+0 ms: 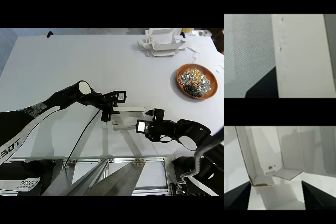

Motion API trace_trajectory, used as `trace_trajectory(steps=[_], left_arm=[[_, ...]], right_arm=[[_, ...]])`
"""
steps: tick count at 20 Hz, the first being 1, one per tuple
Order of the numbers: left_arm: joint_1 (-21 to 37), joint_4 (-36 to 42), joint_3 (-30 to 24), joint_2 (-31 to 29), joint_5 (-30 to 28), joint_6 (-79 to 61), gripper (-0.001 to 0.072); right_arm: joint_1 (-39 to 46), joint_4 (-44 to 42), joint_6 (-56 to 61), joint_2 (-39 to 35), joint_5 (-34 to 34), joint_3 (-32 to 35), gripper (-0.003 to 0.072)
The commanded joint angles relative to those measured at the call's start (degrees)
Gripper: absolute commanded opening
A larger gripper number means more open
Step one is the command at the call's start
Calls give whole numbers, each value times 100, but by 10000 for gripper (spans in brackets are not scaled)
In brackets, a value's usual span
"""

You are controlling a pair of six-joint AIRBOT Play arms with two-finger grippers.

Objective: Fold the box and place the chain.

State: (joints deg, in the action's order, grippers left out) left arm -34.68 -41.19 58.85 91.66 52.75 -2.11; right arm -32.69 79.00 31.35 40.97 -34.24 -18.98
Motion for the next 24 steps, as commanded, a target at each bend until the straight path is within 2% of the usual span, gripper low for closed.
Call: trace_trajectory(steps=[1, 9, 16, 19, 24], left_arm=[[-4, 0, -2, 4, 0, -2, 11], [-4, 2, -2, 4, 0, -2, 11], [-4, 2, -2, 4, 0, -2, 11], [-4, 2, -2, 4, -2, -2, 11], [-4, 2, -2, 4, 0, -2, 11]], right_arm=[[424, -1032, -1080, 254, -240, -136, 689], [1451, -2758, -2785, 435, -426, -138, 690], [1875, -3464, -3480, 1316, -960, -533, 691], [2004, -3473, -3639, 1718, -1220, -675, 691], [2006, -3897, -4159, 2177, -1292, -734, 691]])
